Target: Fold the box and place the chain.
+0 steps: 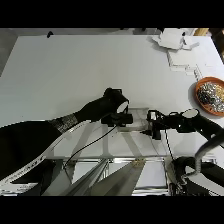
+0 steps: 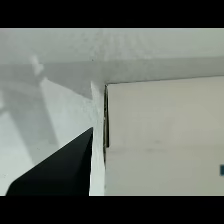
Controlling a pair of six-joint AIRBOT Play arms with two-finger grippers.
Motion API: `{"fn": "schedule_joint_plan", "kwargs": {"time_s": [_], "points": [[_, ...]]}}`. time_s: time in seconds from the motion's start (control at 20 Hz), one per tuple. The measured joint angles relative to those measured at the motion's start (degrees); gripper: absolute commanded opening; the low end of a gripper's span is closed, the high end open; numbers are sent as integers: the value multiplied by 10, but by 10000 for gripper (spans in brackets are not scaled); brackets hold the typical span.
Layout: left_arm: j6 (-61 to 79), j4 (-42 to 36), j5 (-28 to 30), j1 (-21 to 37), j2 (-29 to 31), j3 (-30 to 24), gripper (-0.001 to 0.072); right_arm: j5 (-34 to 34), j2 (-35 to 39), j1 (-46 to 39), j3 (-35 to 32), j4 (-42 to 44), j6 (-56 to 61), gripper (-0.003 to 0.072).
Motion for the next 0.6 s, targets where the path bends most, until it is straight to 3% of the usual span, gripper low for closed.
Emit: {"fn": "schedule_joint_plan", "kwargs": {"time_s": [0.2, 0.25, 0.35, 0.6], "points": [[-21, 6, -3, -11, -10, 2, 264, 0, 0, 0, 0, 0, 0, 433], [-24, 9, -3, -12, -12, 2, 215, 0, 0, 0, 0, 0, 0, 433], [-31, 12, -2, -14, -13, 2, 41, 0, 0, 0, 0, 0, 0, 433], [-39, 21, -7, -15, -18, 2, 1, 0, 0, 0, 0, 0, 0, 433]]}}
